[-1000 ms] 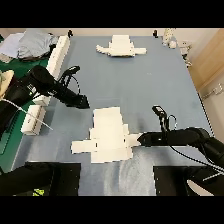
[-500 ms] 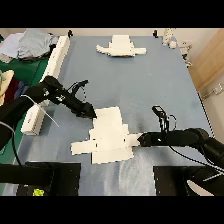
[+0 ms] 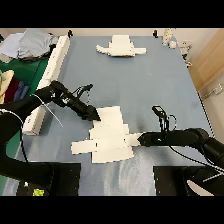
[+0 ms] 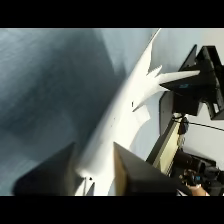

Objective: Fold the box.

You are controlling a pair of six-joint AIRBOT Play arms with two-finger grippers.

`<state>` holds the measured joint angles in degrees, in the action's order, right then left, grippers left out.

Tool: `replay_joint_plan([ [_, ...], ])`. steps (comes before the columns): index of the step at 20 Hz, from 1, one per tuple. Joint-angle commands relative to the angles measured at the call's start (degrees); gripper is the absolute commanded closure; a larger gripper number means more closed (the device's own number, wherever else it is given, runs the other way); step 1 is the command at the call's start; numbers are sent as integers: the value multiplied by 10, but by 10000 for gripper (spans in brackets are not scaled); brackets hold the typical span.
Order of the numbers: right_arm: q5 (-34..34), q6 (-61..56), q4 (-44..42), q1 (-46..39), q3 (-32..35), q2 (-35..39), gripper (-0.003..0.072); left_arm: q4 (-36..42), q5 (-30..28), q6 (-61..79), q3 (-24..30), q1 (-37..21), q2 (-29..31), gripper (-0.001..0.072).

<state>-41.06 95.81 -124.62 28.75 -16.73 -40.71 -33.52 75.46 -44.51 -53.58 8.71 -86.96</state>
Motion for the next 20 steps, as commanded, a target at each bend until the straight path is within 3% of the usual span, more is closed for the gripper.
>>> replay_joint_plan([
  [1, 0, -1, 0, 1, 0, 0, 686, 14, 17, 52, 0, 21, -2, 483],
  [12, 1, -4, 2, 1, 0, 0, 686, 0, 46, 64, 0, 28, -2, 487],
  [13, 1, -4, 2, 1, 0, 0, 685, 0, 47, 65, 0, 29, -2, 559],
  [14, 1, -4, 2, 1, 0, 0, 686, 0, 50, 79, 0, 29, -2, 696],
  [20, 1, -3, 2, 1, 0, 0, 678, 6, 50, 91, 0, 31, -2, 696],
])
